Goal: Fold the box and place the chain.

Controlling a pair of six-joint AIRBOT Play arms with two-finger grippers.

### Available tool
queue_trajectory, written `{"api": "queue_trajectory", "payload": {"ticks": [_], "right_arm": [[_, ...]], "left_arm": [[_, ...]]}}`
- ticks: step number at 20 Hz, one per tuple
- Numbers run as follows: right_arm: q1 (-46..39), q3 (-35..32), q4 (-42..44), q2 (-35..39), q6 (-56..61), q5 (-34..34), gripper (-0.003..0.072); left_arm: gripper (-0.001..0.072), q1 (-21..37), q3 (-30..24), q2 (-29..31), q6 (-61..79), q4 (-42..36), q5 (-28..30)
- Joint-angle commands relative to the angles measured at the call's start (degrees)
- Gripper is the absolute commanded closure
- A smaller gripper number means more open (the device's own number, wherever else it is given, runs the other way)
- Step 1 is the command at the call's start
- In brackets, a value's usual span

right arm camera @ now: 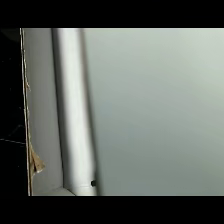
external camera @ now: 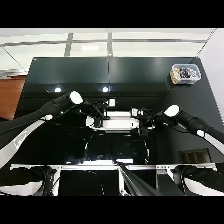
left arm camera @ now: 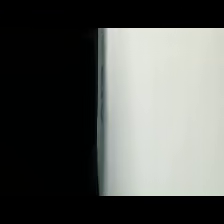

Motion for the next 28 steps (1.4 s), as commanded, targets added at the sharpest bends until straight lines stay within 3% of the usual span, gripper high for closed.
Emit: {"api": "queue_trajectory", "payload": {"ticks": [1,5,6,7,9,10,12,14,17,19,22,23,24,25,26,27,28], "right_arm": [[0.0,0.1,-0.3,0.0,0.0,0.1,0.0084],[0.0,0.1,-0.3,0.0,0.0,0.1,0.0085],[0.0,0.0,-0.3,0.0,0.0,0.1,0.0102],[0.0,0.0,-0.3,0.0,0.0,0.1,0.0193],[0.0,0.1,-0.3,0.0,0.0,0.3,0.0194],[0.0,0.1,-0.3,0.0,0.0,0.2,0.0194],[0.0,0.1,-0.3,0.0,0.0,0.2,0.0194],[0.0,0.1,-0.3,0.0,0.0,0.2,0.0194],[0.0,0.1,-0.3,0.0,0.0,0.3,0.0204],[0.0,0.0,-0.3,0.0,0.0,0.3,0.0204],[0.0,0.0,-0.4,0.0,0.0,0.3,0.0205],[0.0,0.0,-0.5,0.0,-0.1,0.3,0.0285],[0.0,0.1,-0.5,0.0,-0.1,0.4,0.0445],[0.0,0.0,-0.5,0.0,-0.3,0.7,0.0464],[0.0,0.1,-0.5,0.0,-0.5,1.0,0.0465],[0.0,0.0,-0.5,0.0,-0.5,1.0,0.0465],[0.0,0.0,-0.5,0.0,-0.5,1.0,0.0465]], "left_arm": [[0.0682,0.0,0.0,0.0,0.0,0.0,0.0],[0.0683,0.0,0.0,0.0,0.0,0.0,0.0],[0.0683,0.0,0.0,0.0,0.0,0.0,0.0],[0.0682,0.0,0.0,0.0,0.0,0.0,0.0],[0.0681,0.0,0.0,0.1,0.0,-0.3,-0.2],[0.0638,0.0,0.0,0.3,0.0,-0.3,-0.2],[0.0368,0.1,0.0,1.2,-0.1,-0.2,0.4],[0.0221,0.7,0.0,3.3,-0.4,0.1,0.4],[0.0065,2.3,0.0,7.5,-5.3,4.4,-1.2],[0.0061,3.9,0.0,10.8,-10.8,9.0,-4.6],[0.0073,6.8,0.0,15.0,-23.3,14.7,-12.5],[0.0089,7.6,0.0,15.6,-27.8,15.1,-15.7],[0.0096,8.4,0.0,15.7,-32.2,14.7,-18.9],[0.0192,8.6,-0.3,15.6,-35.2,13.5,-21.4],[0.0402,8.5,-0.9,15.3,-35.8,10.8,-24.3],[0.0659,8.4,-1.6,14.9,-35.3,6.8,-26.5],[0.0684,7.9,-2.6,14.4,-33.3,1.2,-26.9]]}}
